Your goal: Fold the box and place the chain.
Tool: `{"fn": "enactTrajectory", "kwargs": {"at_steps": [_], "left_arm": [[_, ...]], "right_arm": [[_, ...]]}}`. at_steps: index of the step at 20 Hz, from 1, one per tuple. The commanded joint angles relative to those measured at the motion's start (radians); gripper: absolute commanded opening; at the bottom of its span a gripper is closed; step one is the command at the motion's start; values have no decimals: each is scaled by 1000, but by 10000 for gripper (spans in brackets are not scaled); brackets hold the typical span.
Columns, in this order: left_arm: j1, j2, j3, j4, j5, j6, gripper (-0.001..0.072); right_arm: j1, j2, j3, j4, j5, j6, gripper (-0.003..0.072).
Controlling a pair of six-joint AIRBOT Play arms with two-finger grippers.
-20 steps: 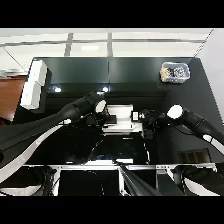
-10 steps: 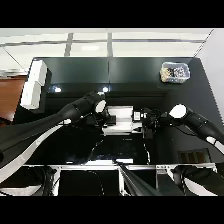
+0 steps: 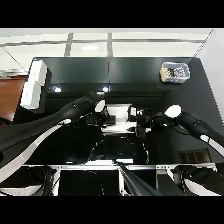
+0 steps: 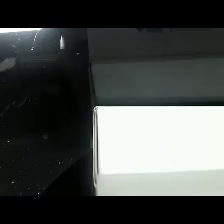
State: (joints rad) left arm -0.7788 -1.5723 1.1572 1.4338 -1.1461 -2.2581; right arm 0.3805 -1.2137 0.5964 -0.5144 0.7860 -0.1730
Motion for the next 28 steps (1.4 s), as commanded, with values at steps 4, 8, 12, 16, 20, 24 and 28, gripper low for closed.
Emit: {"fn": "enactTrajectory", "kwargs": {"at_steps": [4,8,12,16,20,24,28], "left_arm": [[0,1,0,-4,-6,5,26],[1,1,0,-5,-46,5,26],[1,1,0,-6,-45,5,27],[2,1,0,-5,-40,5,26],[2,1,0,-3,-40,5,26],[2,1,0,-2,-41,5,26],[2,1,0,-2,-40,5,27]], "right_arm": [[-41,-11,1,-3,21,211,124],[-191,95,79,-175,317,787,12],[-559,166,154,-242,489,1155,12],[-722,135,-40,-242,305,1390,12],[-568,8,-118,-224,292,1374,12],[-368,-86,-99,-66,206,1326,13],[-304,-117,-11,-59,236,1310,14]]}}
